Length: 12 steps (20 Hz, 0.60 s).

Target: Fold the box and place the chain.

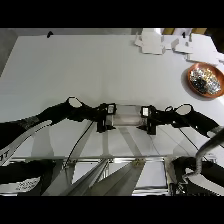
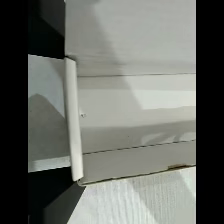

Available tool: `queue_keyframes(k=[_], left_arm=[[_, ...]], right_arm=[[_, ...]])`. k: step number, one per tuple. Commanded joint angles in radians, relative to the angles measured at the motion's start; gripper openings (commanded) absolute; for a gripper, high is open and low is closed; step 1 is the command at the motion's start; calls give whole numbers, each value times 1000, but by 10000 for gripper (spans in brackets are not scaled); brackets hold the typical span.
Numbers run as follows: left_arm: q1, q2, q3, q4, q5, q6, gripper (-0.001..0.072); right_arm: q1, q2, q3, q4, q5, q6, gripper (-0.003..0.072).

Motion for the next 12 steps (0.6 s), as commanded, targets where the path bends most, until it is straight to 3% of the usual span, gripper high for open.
queue_keyframes(k=[1, 4, 12], left_arm=[[-1, -13, 0, -8, 0, 3, 615], [-13, -12, 0, -4, 0, -8, 195], [-19, -12, 0, -4, 0, -8, 209]], right_arm=[[0, 0, 0, 0, 0, 0, 396], [0, 0, 0, 0, 0, 0, 396], [0, 0, 0, 0, 0, 0, 396]])
